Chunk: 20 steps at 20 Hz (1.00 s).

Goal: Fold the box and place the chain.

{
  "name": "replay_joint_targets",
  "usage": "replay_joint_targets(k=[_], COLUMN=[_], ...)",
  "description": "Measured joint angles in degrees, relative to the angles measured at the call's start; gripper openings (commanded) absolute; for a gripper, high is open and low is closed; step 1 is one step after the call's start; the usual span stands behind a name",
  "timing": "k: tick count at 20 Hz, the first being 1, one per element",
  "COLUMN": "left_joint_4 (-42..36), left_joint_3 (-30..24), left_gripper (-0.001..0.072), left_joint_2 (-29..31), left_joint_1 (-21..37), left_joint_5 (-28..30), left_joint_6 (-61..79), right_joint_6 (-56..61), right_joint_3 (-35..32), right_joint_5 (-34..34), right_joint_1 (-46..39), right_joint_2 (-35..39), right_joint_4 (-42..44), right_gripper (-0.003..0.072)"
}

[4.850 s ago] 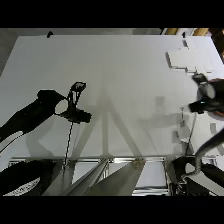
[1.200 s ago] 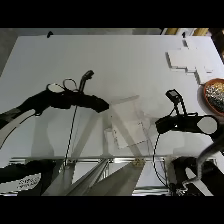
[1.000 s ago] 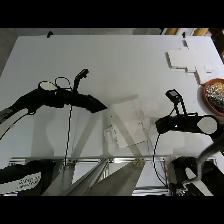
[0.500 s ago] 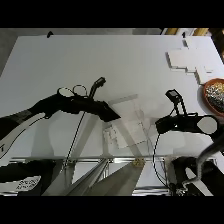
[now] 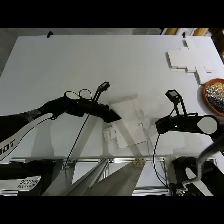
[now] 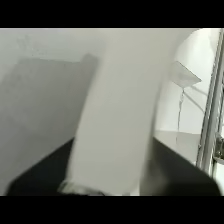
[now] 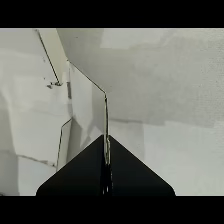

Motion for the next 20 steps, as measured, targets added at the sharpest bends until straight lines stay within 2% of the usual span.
replay_joint_targets(k=[1,3,7,9,15,20], left_joint_4=[-0.02,0.07,1.03,2.38,9.81,11.76], left_joint_3=[0.00,0.02,0.00,0.00,0.00,0.00], left_gripper=[0.0006,0.0006,0.0005,0.0005,0.0005,0.0005], left_joint_2=[-0.04,-0.02,1.44,2.75,5.31,5.68], left_joint_1=[0.00,-0.07,-0.02,-0.37,-5.60,-11.15], left_joint_5=[0.15,0.15,1.38,0.59,1.90,10.08], left_joint_6=[0.68,3.45,13.20,18.29,25.94,27.45], right_joint_6=[0.02,0.02,-0.04,-0.20,-1.22,-1.57], right_joint_3=[-0.02,-0.02,1.14,3.17,10.32,11.80], right_joint_5=[-0.02,0.02,1.75,3.30,6.60,8.68], right_joint_1=[0.00,0.00,0.02,0.02,0.02,0.02], right_joint_2=[0.00,0.11,1.40,2.60,7.89,10.43], right_joint_4=[0.09,0.11,0.02,-0.31,-3.63,-5.14], right_gripper=[0.0017,0.0021,0.0263,0.0324,0.0322,0.0320])
